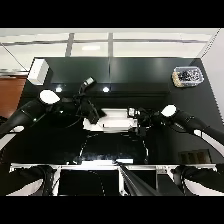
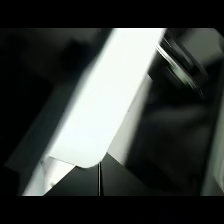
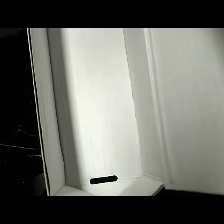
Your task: Fold the box and place the chain.
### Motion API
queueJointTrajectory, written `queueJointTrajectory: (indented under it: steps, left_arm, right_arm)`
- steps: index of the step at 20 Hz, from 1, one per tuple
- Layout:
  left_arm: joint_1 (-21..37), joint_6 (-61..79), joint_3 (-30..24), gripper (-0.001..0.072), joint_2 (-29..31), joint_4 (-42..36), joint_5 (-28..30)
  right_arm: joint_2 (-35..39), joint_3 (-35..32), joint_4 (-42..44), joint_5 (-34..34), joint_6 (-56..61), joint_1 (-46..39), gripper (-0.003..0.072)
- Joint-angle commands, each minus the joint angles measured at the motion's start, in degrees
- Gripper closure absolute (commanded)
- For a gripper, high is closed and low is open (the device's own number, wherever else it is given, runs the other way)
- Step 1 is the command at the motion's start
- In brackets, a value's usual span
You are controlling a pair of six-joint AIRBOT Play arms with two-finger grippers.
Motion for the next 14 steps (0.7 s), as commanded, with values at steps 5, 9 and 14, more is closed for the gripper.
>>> queueJointTrajectory:
  steps: [5, 9, 14]
  left_arm:
    - [-0.07, 7.54, 3.15, 0.0686, -11.10, -3.54, 9.73]
    - [-0.13, -1.79, 5.88, 0.0686, -14.56, 12.90, 1.55]
    - [-0.02, -1.95, 8.26, 0.0686, -13.09, 14.60, 0.02]
  right_arm:
    - [0.00, 0.00, 0.00, 0.02, 0.00, 0.02, 0.0263]
    - [0.00, 0.00, 0.00, 0.02, 0.00, 0.02, 0.0263]
    - [0.00, 0.00, 0.00, 0.02, 0.00, 0.02, 0.0263]
